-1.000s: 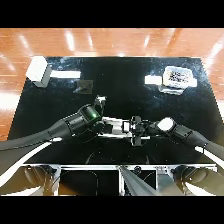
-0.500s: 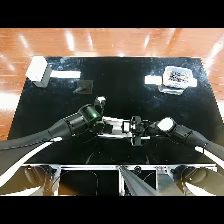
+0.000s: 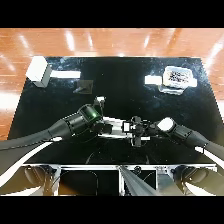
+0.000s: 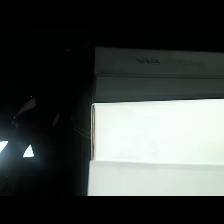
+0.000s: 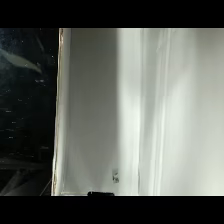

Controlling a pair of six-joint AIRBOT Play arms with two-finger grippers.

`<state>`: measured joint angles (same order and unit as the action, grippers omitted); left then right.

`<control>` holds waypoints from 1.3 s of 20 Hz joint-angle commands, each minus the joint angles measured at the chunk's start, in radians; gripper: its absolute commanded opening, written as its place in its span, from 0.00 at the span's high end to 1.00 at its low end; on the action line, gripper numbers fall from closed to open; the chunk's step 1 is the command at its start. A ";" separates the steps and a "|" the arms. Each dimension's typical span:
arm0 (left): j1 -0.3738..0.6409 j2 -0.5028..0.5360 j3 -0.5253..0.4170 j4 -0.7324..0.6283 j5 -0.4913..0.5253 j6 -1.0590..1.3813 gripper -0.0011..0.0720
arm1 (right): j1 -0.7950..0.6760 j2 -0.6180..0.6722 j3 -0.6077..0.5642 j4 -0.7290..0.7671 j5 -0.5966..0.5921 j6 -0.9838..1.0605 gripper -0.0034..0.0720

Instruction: Fold the box and place the chain.

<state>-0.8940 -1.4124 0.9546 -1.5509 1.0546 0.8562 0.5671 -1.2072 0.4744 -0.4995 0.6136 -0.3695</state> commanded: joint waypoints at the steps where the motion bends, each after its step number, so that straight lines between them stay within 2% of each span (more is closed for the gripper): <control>1: -0.002 -0.001 0.000 -0.003 -0.003 0.011 0.95 | 0.000 0.000 0.001 0.001 -0.005 0.000 0.25; 6: -0.002 -0.001 0.000 -0.003 -0.003 0.011 0.93 | 0.000 0.000 0.001 0.001 -0.005 0.000 0.25; 7: -0.002 0.000 0.001 -0.003 -0.003 0.011 0.80 | 0.000 0.000 0.001 0.001 -0.005 0.000 0.25; 10: -0.002 0.007 0.006 -0.002 0.031 0.011 0.26 | 0.000 0.000 0.001 0.001 -0.005 0.000 0.25; 11: -0.002 0.009 0.012 0.003 0.061 0.011 0.20 | 0.000 0.000 0.001 0.001 -0.005 0.000 0.25; 13: -0.002 0.018 0.013 0.013 0.072 0.011 0.20 | 0.000 0.000 0.001 0.001 -0.005 0.000 0.25; 21: 0.000 0.004 0.008 0.020 0.068 0.010 0.24 | 0.000 0.000 0.001 0.001 -0.005 0.000 0.25; 22: 0.000 0.002 0.008 0.021 0.066 0.010 0.35 | 0.000 0.000 0.001 0.001 -0.005 0.000 0.25; 24: 0.002 0.001 0.008 0.030 0.059 0.011 0.77 | 0.000 0.000 0.001 0.001 -0.005 0.000 0.25; 25: 0.002 0.001 0.008 0.029 0.055 0.011 0.93 | 0.000 0.000 0.001 0.001 -0.005 0.000 0.25; 26: 0.002 0.001 0.008 0.027 0.049 0.011 0.95 | 0.000 0.000 0.001 0.001 -0.005 0.000 0.25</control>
<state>-0.8925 -1.4082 0.9630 -1.5303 1.1137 0.8619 0.5674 -1.2076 0.4751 -0.4973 0.6094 -0.3645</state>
